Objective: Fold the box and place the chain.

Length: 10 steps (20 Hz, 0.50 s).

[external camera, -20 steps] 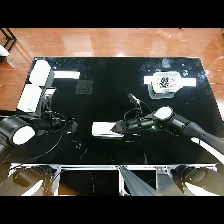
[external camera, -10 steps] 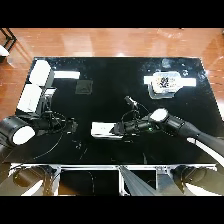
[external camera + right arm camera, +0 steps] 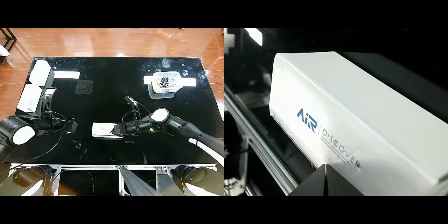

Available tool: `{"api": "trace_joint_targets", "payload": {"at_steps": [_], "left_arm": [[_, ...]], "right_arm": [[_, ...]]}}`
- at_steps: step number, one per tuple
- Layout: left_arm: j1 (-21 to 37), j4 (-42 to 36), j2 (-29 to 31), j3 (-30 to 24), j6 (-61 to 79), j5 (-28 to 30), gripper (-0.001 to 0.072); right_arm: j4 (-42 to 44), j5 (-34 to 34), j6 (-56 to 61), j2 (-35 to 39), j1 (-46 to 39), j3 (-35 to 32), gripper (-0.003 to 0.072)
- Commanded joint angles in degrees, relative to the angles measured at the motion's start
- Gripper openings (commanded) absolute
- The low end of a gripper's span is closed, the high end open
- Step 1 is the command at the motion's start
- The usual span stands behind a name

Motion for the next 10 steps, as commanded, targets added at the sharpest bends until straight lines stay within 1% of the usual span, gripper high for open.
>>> {"api": "trace_joint_targets", "payload": {"at_steps": [1, 4, 6, 7, 8, 10], "left_arm": [[0.0, 0.0, 0.0, 0.0, 0.0, 0.6, 0.0633], [-0.1, -3.7, -0.2, 1.8, 1.4, 1.3, 0.0633], [-0.1, -5.6, -1.8, 3.2, 8.0, 2.6, 0.0633], [-0.1, -7.7, -3.5, 4.2, 15.3, 3.0, 0.0633], [-0.1, -11.6, -5.5, 5.0, 24.6, 3.0, 0.0633], [-0.1, -22.5, -10.1, 6.2, 49.0, 1.8, 0.0629]], "right_arm": [[2.8, 4.2, -1.1, 4.7, -1.9, 0.2, 0.0023], [4.2, 6.3, -1.3, 11.0, -7.7, 0.2, 0.0022], [3.0, 10.3, -2.6, 14.8, -14.1, 0.2, 0.0023], [0.9, 12.5, -2.5, 16.4, -17.7, 0.2, 0.0023], [-1.6, 14.6, -2.5, 17.7, -20.7, 0.2, 0.0023], [-6.9, 19.1, -2.5, 19.6, -26.5, 0.2, 0.0023]]}}
